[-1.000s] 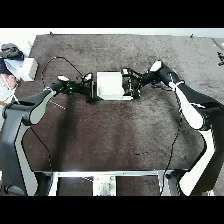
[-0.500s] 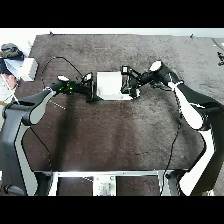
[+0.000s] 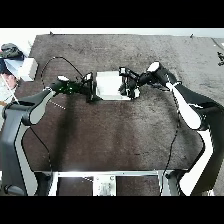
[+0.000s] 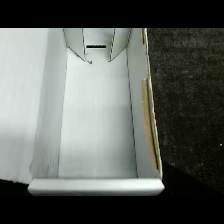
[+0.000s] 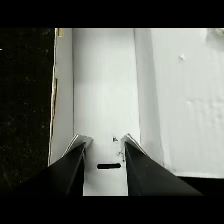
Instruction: Fold the box and place the chain.
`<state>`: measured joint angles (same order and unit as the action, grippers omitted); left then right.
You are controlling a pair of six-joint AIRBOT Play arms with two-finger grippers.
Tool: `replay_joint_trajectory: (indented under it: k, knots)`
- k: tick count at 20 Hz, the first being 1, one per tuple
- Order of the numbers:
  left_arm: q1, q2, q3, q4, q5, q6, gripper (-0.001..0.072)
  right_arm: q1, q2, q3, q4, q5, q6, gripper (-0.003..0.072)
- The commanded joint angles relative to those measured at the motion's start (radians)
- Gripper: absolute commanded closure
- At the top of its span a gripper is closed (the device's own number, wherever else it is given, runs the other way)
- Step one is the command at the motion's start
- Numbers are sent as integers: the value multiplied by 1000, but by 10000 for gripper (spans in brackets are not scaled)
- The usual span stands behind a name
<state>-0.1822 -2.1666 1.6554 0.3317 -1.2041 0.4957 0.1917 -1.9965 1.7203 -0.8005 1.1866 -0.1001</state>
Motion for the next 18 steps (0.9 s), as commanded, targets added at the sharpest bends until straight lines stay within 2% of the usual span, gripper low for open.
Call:
replay_joint_trajectory:
  k: [1,4,6,8,9,10,15,16,17,18]
  knots:
    - [-1,0,0,0,0,0,357,5,-1,0,5,-5,-21,389]
    - [-1,0,0,0,0,0,357,5,-1,0,5,-5,-21,385]
    - [-1,0,0,0,0,0,357,6,-1,0,5,-3,-21,213]
    - [-1,0,0,0,0,0,357,6,-1,0,3,3,-21,209]
    - [-1,0,0,0,0,0,357,6,-1,0,-4,2,-21,137]
    - [-1,0,0,0,0,0,357,6,-1,0,-11,2,-21,-34]
    - [-1,0,0,0,0,0,357,5,0,0,-34,2,-20,-9]
    - [-1,0,0,0,0,0,357,5,0,0,-34,3,-19,196]
    - [-1,0,0,0,0,0,357,3,2,0,-34,3,-8,328]
    - [-1,0,0,0,0,0,357,-1,4,0,-34,3,4,347]
